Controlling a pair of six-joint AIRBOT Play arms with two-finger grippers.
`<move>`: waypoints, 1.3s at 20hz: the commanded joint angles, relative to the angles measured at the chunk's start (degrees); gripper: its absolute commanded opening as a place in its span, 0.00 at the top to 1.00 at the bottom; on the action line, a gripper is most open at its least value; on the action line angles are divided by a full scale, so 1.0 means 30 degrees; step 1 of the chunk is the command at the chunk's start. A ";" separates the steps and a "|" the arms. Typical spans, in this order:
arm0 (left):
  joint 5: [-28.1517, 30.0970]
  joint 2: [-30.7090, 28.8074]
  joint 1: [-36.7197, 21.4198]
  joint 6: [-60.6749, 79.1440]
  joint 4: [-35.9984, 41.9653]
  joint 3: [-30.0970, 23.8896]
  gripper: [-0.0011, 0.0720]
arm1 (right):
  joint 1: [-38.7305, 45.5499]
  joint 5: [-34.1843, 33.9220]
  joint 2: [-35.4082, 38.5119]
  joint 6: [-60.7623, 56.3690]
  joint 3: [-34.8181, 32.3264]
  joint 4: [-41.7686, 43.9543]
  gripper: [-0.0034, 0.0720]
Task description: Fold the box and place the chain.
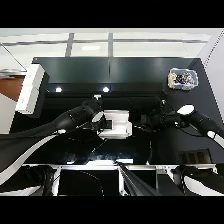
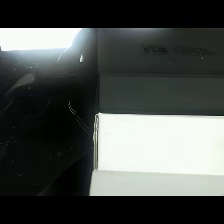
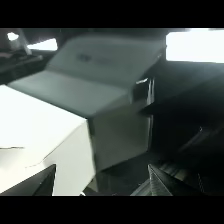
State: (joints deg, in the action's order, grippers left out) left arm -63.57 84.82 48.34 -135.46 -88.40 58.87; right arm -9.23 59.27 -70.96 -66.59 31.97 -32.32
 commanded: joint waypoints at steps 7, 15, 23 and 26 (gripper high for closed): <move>0.0000 0.0015 -0.0015 -0.0007 0.0000 0.0007 0.94 | -0.2506 0.1268 -0.0051 -0.0299 0.1763 -0.0277 0.04; -0.0051 0.0015 -0.0015 0.0000 -0.0007 0.0007 0.94 | -0.6084 -0.1282 -0.0051 -0.7628 0.3534 -0.5748 0.23; -0.0160 0.0015 -0.0015 0.0015 -0.0007 0.0007 0.94 | -0.8495 -0.1348 -0.0066 -1.3464 0.5289 -1.0484 0.43; -0.0277 0.0015 -0.0015 0.0015 -0.0015 0.0007 0.94 | -0.8757 -0.1428 -0.0066 -1.4484 0.5289 -1.1125 0.47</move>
